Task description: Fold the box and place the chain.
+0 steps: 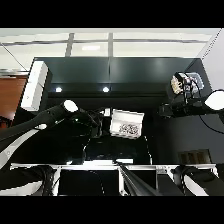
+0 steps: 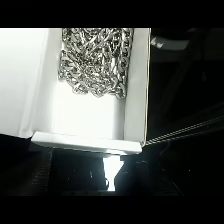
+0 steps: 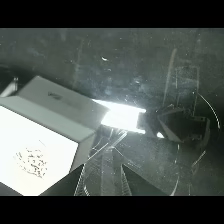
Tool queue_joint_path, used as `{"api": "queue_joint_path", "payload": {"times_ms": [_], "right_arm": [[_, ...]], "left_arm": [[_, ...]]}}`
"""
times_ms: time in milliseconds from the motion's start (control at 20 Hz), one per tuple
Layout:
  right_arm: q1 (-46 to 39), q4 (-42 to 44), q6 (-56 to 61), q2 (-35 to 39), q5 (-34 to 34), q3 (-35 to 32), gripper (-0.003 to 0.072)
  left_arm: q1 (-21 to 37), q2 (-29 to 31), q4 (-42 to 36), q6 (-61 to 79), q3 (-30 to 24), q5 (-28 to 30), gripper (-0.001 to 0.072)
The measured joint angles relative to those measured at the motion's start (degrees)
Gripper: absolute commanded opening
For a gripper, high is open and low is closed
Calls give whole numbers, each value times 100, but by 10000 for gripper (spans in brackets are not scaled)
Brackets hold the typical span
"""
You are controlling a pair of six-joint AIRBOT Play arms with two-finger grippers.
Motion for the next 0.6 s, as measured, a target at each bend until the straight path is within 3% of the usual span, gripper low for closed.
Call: {"api": "queue_joint_path", "payload": {"times_ms": [600], "right_arm": [[0,33,0,0,-17,0,268]], "left_arm": [[-109,-221,11,-87,212,289,709]]}}
